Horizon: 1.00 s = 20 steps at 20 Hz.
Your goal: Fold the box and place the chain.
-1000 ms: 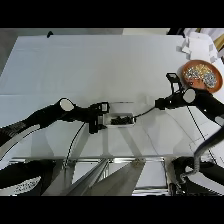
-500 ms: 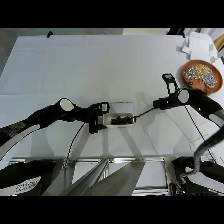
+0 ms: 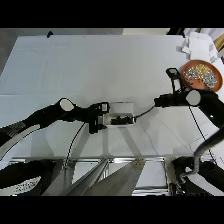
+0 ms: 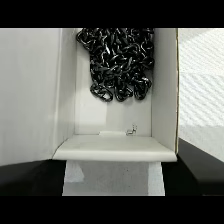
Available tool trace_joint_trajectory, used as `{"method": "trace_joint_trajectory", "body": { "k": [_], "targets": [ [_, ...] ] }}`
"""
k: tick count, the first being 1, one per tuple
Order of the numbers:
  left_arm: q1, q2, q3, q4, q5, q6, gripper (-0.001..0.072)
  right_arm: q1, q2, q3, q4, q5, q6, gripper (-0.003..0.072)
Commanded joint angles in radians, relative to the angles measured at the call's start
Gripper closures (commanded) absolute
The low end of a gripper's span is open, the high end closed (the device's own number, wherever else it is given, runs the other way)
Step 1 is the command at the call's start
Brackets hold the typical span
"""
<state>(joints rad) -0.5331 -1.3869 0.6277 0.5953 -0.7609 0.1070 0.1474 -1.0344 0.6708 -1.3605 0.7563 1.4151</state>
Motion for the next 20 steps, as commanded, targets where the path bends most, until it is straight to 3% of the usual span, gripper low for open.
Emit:
{"method": "trace_joint_trajectory", "body": {
  "k": [1,10,16,20],
  "targets": [
    [0.000,0.000,0.000,-0.002,0.001,0.000,0.0701,0.001,0.155,0.001,0.106,0.043,-0.058,0.0670],
    [0.000,0.000,0.000,-0.003,-0.007,0.000,0.0701,0.066,0.449,0.001,0.546,0.179,-0.336,0.0669],
    [0.000,0.000,0.000,-0.003,-0.007,0.000,0.0701,0.195,0.489,0.001,0.858,0.175,-0.570,0.0670],
    [0.000,0.000,0.000,-0.003,-0.007,0.000,0.0701,0.240,0.488,0.001,0.895,0.146,-0.613,0.0669]
  ]
}}
